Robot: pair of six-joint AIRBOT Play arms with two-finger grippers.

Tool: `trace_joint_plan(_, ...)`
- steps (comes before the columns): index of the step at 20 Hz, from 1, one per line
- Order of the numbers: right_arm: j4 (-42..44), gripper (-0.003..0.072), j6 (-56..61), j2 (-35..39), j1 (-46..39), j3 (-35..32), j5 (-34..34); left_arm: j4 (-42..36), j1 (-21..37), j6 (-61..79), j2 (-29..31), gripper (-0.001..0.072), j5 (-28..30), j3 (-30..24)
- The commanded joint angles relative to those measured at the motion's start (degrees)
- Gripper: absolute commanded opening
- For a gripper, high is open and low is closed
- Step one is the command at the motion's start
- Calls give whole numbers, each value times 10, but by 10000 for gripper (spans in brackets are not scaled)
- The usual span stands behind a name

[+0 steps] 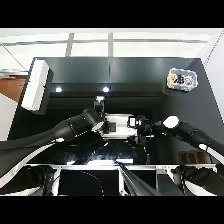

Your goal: Fold the box and place the chain.

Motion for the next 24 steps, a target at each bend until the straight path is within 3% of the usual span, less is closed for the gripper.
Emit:
trace_joint_plan(1,0,467,0,0,0,0,0,0,0,1,-5,156,-16,2)
trace_joint_plan(14,0,467,0,0,0,0,0,0,2,1,-5,189,-25,19)
trace_joint_plan(16,0,467,0,0,0,0,0,0,2,1,-5,476,-28,19)
trace_joint_plan(17,0,468,0,0,0,0,0,0,2,1,-6,493,-33,19)
trace_joint_plan(20,0,467,0,0,0,0,0,0,2,1,-6,483,-43,19)
trace_joint_plan(21,0,467,0,0,0,0,0,0,2,1,-6,452,-42,19)
trace_joint_plan(22,0,467,0,0,0,0,0,0,2,1,-6,360,-41,19)
trace_joint_plan(24,0,467,0,0,0,0,0,0,2,1,-6,329,-40,19)
